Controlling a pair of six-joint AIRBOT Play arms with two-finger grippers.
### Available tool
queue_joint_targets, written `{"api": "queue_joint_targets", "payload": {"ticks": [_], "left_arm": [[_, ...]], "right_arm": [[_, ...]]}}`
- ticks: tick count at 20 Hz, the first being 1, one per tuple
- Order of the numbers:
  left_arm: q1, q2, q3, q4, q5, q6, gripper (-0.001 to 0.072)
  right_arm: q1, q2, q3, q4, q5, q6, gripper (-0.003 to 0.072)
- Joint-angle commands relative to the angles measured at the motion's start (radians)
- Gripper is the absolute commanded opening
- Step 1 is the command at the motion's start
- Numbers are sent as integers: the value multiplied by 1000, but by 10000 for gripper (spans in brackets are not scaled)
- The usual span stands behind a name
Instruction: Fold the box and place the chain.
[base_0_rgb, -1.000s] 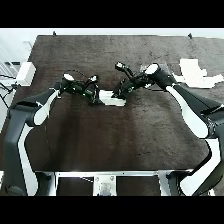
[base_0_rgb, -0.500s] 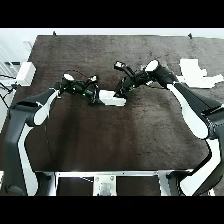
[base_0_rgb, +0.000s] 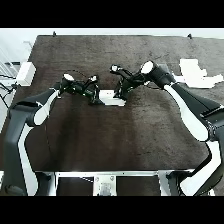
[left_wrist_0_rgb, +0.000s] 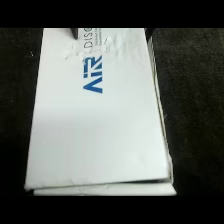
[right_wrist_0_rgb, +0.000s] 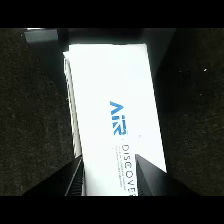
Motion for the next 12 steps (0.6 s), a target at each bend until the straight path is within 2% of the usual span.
{"api": "queue_joint_targets", "payload": {"ticks": [1,2,6,8,12], "left_arm": [[0,1,1,1,0,3,459],[0,1,1,1,1,3,459],[0,1,1,1,2,3,459],[0,1,1,1,2,3,459],[0,1,1,1,3,3,459]], "right_arm": [[5,-3,-31,-19,13,9,285],[3,-3,-37,-19,13,6,311],[-20,-1,-23,55,11,-6,312],[-27,17,-15,98,11,-6,396],[-29,64,-16,105,14,-13,398]]}}
